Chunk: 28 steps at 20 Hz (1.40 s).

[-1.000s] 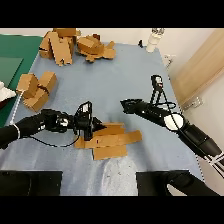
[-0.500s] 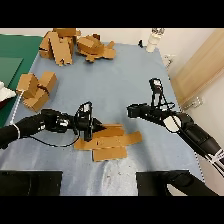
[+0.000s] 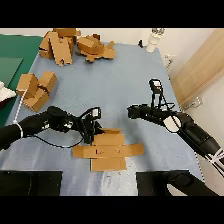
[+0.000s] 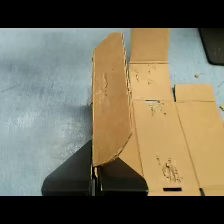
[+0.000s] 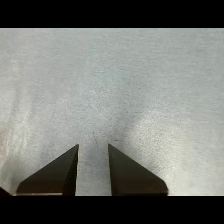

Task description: Fold the box.

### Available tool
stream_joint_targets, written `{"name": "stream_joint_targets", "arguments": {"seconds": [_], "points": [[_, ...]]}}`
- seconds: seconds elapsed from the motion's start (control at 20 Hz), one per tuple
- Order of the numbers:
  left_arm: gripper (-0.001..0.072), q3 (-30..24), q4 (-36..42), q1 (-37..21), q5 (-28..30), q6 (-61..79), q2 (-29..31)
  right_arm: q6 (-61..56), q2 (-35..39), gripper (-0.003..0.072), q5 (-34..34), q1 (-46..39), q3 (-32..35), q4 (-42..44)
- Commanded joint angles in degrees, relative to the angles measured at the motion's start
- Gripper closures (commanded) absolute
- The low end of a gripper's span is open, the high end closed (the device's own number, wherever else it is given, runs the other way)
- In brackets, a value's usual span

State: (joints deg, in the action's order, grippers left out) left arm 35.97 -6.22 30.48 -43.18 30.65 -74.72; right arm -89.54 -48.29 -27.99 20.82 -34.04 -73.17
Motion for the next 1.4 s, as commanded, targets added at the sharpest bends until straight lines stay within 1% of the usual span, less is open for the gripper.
{"name": "stream_joint_targets", "arguments": {"seconds": [0.0, 0.15, 0.2, 0.25, 0.35, 0.5, 0.7, 0.8, 0.95, 1.1, 1.2, 1.3, 1.35], "points": [[0.0695, 0.15, 1.75, 1.68, 0.76, 6.01, 1.44, -0.07, 0.04, 0.0395, -0.07, 0.00, -0.04, -0.11], [0.0695, 0.09, 6.80, 1.44, 2.54, 14.29, 5.14, -0.07, 0.04, 0.0395, -0.07, 0.00, -0.02, -0.13], [0.0695, -0.09, 10.12, 1.44, 1.90, 16.06, 5.66, -0.07, 0.02, 0.0395, -0.07, 0.00, -0.02, -0.11], [0.0695, -0.09, 11.10, 1.44, 0.44, 17.31, 5.68, -0.07, 0.04, 0.0395, -0.07, 0.00, -0.02, -0.07], [0.0695, -0.59, 11.17, 1.46, -0.44, 18.05, 5.68, -0.09, 0.04, 0.0395, -0.07, 0.00, -0.02, 0.07], [0.0696, -2.69, 11.17, 1.49, -0.15, 18.25, 6.14, -0.07, 0.04, 0.0395, -0.07, 0.00, -0.02, 0.07], [0.0696, -5.64, 11.13, 1.81, 3.19, 20.20, 8.85, -0.07, 0.04, 0.0395, -0.04, 0.00, -0.02, 0.07], [0.0696, -6.99, 11.15, 2.29, 3.08, 22.27, 9.22, -0.09, 0.04, 0.0395, -0.04, 0.00, -0.02, 0.07], [0.0695, -8.92, 10.99, 3.48, 3.48, 22.45, 9.22, -0.07, 0.04, 0.0395, -0.02, 0.00, -0.04, 0.07], [0.0695, -10.27, 10.99, 3.48, 3.78, 22.45, 9.20, -0.07, 0.04, 0.0395, -0.02, 0.00, -0.02, 0.09], [0.0694, -10.43, 10.95, 3.48, 4.81, 21.51, 9.20, -0.07, 0.04, 0.0395, -0.02, 0.24, -0.04, 0.11], [0.0694, -10.43, 10.93, 3.48, 6.73, 17.53, 9.18, -0.07, 0.04, 0.0395, -0.07, 0.37, -0.02, 0.13], [0.0694, -10.43, 10.93, 3.45, 6.78, 15.82, 9.07, -0.07, 0.04, 0.0396, -0.07, 0.37, -0.02, 0.13]]}}
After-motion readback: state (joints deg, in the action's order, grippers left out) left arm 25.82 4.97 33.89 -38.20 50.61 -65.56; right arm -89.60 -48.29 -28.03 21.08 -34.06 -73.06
